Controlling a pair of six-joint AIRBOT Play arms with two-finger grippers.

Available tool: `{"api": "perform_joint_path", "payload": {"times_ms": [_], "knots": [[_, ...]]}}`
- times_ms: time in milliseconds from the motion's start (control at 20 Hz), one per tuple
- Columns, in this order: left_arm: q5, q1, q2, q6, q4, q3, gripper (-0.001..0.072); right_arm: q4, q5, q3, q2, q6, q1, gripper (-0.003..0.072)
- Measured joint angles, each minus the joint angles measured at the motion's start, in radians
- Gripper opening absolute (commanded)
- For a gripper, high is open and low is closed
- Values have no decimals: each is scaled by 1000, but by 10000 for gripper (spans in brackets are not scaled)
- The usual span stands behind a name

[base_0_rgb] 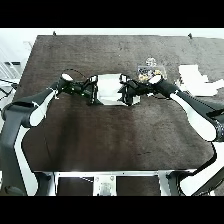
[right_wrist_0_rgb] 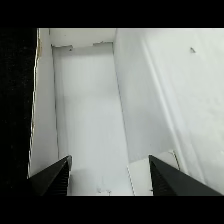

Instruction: Fold the box and place the chain.

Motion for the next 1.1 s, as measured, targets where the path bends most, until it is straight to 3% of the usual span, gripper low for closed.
{"api": "perform_joint_path", "payload": {"times_ms": [300,350,450,650,1100], "knots": [[0,0,0,0,0,0,297,0,-1,0,0,0,-2,618],[0,0,0,0,0,0,297,1,-1,0,0,0,-2,582],[-1,0,0,0,0,0,297,0,-8,0,0,1,-5,288],[-3,0,0,2,2,0,297,-12,-10,0,5,10,-13,17],[-3,0,0,1,2,0,297,-35,16,0,40,118,-90,17]]}}
